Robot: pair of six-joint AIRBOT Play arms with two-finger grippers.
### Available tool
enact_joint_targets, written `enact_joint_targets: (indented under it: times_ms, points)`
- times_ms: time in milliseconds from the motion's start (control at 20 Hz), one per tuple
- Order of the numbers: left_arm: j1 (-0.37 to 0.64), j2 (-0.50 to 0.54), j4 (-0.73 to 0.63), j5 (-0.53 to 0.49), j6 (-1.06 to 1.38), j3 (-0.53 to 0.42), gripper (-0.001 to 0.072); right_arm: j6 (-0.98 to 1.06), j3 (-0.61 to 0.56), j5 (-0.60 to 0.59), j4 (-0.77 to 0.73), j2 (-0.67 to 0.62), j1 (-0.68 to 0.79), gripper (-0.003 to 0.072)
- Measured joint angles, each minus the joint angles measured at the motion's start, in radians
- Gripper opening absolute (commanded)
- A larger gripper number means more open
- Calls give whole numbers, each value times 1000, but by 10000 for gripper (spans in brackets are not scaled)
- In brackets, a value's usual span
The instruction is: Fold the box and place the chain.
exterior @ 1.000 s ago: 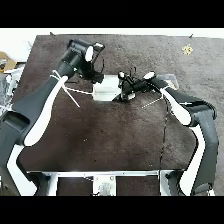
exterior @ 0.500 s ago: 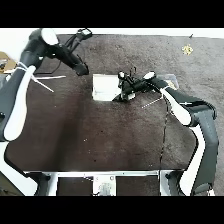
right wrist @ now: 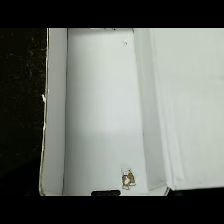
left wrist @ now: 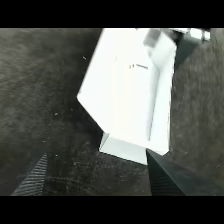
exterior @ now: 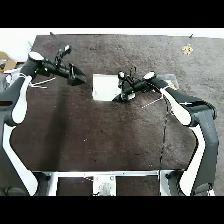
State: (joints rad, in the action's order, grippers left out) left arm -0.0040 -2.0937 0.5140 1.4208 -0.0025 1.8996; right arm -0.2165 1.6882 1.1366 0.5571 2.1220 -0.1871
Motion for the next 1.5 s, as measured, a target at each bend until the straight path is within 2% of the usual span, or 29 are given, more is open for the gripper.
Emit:
enact_joint_targets:
  times_ms: [300, 550, 1100, 1500]
  points:
    - [-10, -92, -34, 36, 213, -34, 717, 0, 0, 0, 0, 0, 0, 438]
    - [-51, -132, -39, 56, 285, -45, 718, 0, 0, 0, 0, 0, 0, 438]
    - [-73, -145, -50, 49, 309, -47, 718, 0, 0, 0, 0, 0, 0, 438]
    - [-111, -148, -51, -5, 308, -47, 718, 0, 0, 0, 0, 0, 0, 438]
